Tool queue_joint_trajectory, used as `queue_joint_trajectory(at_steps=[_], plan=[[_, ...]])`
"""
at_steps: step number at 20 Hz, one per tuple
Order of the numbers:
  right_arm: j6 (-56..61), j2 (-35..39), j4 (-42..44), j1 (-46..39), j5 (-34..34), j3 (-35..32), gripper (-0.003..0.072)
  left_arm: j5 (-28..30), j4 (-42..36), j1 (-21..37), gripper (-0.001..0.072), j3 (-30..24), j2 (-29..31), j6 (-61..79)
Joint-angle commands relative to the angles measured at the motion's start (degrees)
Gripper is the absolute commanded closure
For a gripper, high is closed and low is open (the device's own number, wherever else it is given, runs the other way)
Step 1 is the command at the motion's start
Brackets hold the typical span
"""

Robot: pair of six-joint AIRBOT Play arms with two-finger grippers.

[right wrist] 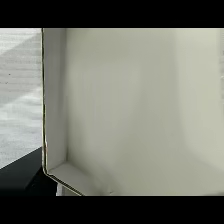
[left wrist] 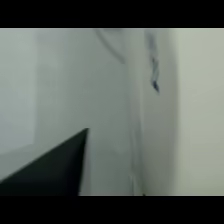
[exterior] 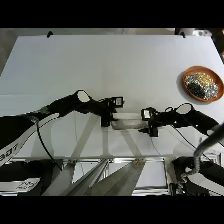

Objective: Fold the box and place the chain.

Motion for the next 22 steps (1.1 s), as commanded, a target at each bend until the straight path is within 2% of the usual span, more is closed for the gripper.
queue_joint_trajectory(at_steps=[1, 2, 5, 8, 10, 11, 12, 13, 14, 16, 17, 19, 22], plan=[[0.26, -0.02, 0.24, 0.02, -0.79, 0.04, 0.0279, -1.22, 1.14, 0.07, 0.0161, 0.0, 2.73, -2.58], [0.26, -0.02, 0.24, 0.02, -0.79, 0.04, 0.0279, -1.16, 2.6, 0.07, 0.0139, 0.0, 4.17, -3.98], [0.26, -0.02, 0.24, 0.02, -0.79, 0.04, 0.0279, -1.09, 12.74, 0.17, 0.0139, 0.02, 9.88, -10.75], [0.26, -0.02, 0.24, 0.02, -0.79, 0.04, 0.0279, -2.86, 23.47, 2.23, 0.014, 0.0, 17.03, -24.33], [0.26, -0.02, 0.22, 0.02, -0.79, 0.04, 0.0279, -6.14, 25.16, 4.7, 0.0143, 0.0, 23.06, -35.78], [0.26, -0.02, 0.24, 0.02, -0.79, 0.04, 0.0279, -7.98, 25.09, 5.44, 0.0182, 0.0, 25.79, -41.07], [0.26, -0.02, 0.22, 0.02, -0.79, 0.04, 0.0279, -9.77, 25.0, 5.49, 0.0338, 0.0, 28.24, -45.57], [0.26, -0.02, 0.24, 0.02, -0.79, 0.04, 0.0279, -12.0, 24.79, 5.03, 0.0603, 0.0, 30.25, -46.97], [0.26, -0.02, 0.24, 0.02, -0.81, 0.04, 0.0279, -14.36, 23.78, 4.04, 0.0699, 0.0, 31.26, -45.51], [0.26, -0.02, 0.24, 0.02, -0.79, 0.04, 0.0279, -18.51, 21.05, 0.37, 0.0702, -0.02, 31.01, -43.32], [0.26, -0.02, 0.24, 0.02, -0.79, 0.04, 0.0279, -18.47, 20.17, -2.05, 0.0702, -0.02, 30.23, -43.3], [0.26, -0.02, 0.24, 0.02, -0.81, 0.04, 0.0279, -15.21, 17.33, -7.63, 0.0703, -0.02, 27.41, -43.06], [0.26, -0.02, 0.24, 0.02, -0.79, 0.04, 0.0279, -5.92, 13.22, -14.67, 0.0702, 0.0, 21.44, -40.33]])
